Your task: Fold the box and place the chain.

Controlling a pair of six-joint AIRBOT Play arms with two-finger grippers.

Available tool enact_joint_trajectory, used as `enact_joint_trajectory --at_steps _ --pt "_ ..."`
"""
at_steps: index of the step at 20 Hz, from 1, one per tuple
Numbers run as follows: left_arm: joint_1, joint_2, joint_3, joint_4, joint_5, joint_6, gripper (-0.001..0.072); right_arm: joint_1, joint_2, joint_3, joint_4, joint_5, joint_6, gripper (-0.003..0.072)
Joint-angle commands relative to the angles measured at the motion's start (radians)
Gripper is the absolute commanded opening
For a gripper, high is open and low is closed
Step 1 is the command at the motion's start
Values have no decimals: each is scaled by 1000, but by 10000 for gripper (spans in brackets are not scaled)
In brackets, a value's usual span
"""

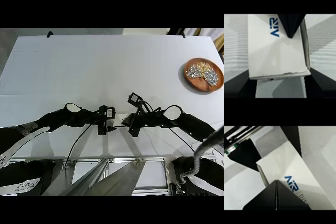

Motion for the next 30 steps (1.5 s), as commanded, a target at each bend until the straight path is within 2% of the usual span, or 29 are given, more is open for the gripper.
enact_joint_trajectory --at_steps 1,4,6,9,12,15,18,22,26,30 --pt "1 1 1 1 0 0 254 -1 60 16 6 -13 4 11" --pt "1 1 1 1 0 0 254 -2 175 36 -30 -32 29 11" --pt "1 1 1 1 0 1 254 -2 250 63 -161 -31 159 11" --pt "1 1 1 1 0 1 254 -2 343 133 -501 11 474 10" --pt "1 1 1 1 0 1 254 -2 373 220 -882 180 813 8" --pt "1 1 1 1 0 1 254 -8 367 240 -1113 327 1022 7" --pt "1 1 1 1 0 1 254 -129 328 240 -1094 455 1045 6" --pt "1 1 1 1 0 1 254 -386 226 240 -1014 669 1006 6" --pt "1 1 1 1 0 1 254 -561 151 240 -924 714 1018 8" --pt "1 1 1 1 -1 0 254 -583 138 240 -908 736 1072 11"
